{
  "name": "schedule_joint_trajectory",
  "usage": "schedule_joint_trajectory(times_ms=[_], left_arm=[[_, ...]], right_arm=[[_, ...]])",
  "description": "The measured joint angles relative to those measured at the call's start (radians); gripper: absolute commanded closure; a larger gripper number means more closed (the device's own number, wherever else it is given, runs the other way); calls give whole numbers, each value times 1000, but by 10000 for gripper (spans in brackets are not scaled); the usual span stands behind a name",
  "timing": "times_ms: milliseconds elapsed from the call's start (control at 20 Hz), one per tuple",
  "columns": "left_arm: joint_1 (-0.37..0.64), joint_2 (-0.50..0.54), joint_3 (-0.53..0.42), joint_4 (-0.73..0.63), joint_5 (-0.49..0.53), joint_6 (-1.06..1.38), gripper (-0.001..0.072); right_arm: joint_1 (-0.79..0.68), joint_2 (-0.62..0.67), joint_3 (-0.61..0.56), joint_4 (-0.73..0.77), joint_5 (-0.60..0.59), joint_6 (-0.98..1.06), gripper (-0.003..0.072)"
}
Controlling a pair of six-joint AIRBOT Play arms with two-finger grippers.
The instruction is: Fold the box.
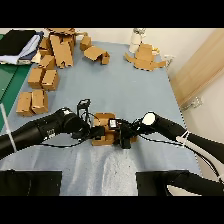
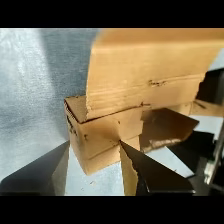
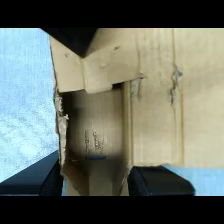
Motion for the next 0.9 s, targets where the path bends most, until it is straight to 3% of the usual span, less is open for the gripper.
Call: schedule_joint_trajectory(times_ms=[250,700,900], left_arm=[[-2,-39,26,55,-66,-124,226],[-15,-91,78,76,-53,-229,226],[-40,-158,135,88,-128,-239,227]], right_arm=[[0,0,0,1,0,3,229],[0,0,0,1,0,2,229],[0,0,0,0,0,2,229]])
